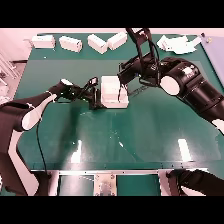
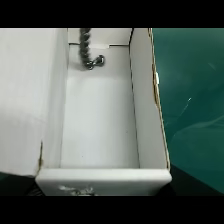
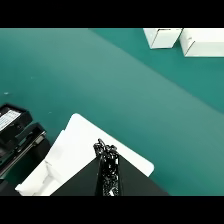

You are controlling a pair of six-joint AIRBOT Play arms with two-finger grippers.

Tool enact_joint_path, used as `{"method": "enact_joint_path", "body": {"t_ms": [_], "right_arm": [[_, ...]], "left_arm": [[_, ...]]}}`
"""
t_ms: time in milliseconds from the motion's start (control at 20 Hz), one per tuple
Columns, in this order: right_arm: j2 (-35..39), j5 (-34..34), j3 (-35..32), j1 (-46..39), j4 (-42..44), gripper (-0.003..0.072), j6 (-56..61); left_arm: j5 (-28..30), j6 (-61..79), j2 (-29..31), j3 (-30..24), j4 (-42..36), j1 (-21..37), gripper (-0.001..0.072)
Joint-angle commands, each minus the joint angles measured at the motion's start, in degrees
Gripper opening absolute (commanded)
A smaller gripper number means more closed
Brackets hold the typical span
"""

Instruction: Fold the box and place the chain.

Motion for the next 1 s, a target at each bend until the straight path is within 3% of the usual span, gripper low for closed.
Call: {"method": "enact_joint_path", "body": {"t_ms": [0,600,750,800,950], "right_arm": [[-0.1,-2.2,-2.7,0.0,4.0,0.0011,0.2],[-10.0,-2.6,-4.0,0.5,11.6,0.0028,0.2],[-10.1,-2.6,-4.1,0.4,11.3,0.0391,-0.3],[-10.1,-2.6,-4.1,0.2,10.7,0.0434,-0.5],[-9.5,-1.2,-4.2,-2.0,8.5,0.0436,-0.2]], "left_arm": [[0.0,0.0,0.0,0.0,0.0,0.0,0.0468],[0.0,0.0,0.0,0.0,0.0,0.0,0.0468],[0.0,0.0,0.0,0.0,0.0,0.0,0.0469],[0.0,0.0,0.0,0.0,0.0,0.0,0.0468],[0.0,0.0,0.0,0.0,0.0,0.0,0.0469]]}}
